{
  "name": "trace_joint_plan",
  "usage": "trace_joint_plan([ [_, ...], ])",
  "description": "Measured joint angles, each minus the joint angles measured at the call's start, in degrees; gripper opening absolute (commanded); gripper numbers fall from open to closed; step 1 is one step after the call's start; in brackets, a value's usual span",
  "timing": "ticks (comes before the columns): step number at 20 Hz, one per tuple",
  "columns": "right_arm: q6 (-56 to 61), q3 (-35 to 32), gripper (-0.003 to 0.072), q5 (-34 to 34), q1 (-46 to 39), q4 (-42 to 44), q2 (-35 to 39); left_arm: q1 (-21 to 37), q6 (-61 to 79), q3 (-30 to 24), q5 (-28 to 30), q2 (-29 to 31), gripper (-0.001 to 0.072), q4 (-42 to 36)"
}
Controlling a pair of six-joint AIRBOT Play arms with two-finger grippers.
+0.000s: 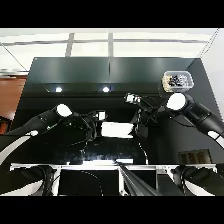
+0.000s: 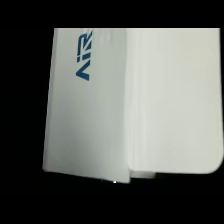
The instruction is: Fold the box and place the chain.
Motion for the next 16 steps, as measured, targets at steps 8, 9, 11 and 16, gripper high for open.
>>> trace_joint_plan([
  [8,-0.2,-0.9,0.0414,-2.4,1.2,-2.4,0.7,0.0,0.0,0.0,-0.2,0.0,0.0469,0.0],
  [9,-0.2,-0.9,0.0277,-2.4,1.2,-2.4,0.9,0.0,0.0,0.0,-0.2,0.0,0.0469,0.0],
  [11,-0.2,-0.9,0.0243,-2.6,1.3,-2.4,1.2,0.0,0.0,0.0,-0.3,0.0,0.0469,0.0],
  [16,0.0,-0.9,0.0243,-3.2,1.3,-2.6,1.5,0.0,0.0,0.0,-0.3,0.0,0.0469,0.0],
])
